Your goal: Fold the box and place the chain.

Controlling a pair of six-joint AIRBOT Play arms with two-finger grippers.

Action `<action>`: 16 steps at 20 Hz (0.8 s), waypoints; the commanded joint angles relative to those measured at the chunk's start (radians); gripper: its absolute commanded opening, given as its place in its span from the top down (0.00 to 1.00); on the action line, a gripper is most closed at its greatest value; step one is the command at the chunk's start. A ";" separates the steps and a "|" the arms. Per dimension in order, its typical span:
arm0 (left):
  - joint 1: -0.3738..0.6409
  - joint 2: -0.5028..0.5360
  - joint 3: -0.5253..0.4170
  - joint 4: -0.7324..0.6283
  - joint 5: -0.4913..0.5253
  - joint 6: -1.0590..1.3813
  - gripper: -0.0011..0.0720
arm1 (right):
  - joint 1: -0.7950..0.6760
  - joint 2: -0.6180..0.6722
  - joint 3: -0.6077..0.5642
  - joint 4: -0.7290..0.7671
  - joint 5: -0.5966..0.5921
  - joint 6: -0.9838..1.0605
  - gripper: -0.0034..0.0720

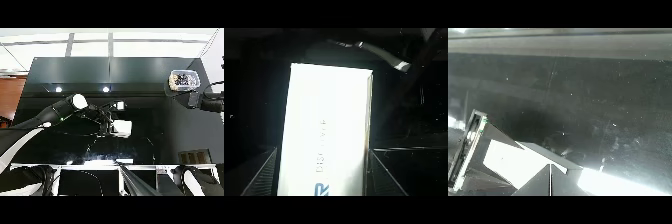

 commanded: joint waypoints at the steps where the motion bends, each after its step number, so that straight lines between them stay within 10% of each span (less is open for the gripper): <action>1: -0.001 -0.002 0.001 0.005 0.000 -0.003 0.01 | 0.000 0.001 0.001 0.000 0.000 0.001 0.94; 16: -0.019 -0.087 0.000 0.067 0.029 -0.002 0.01 | 0.000 0.001 0.001 0.000 0.000 0.001 0.94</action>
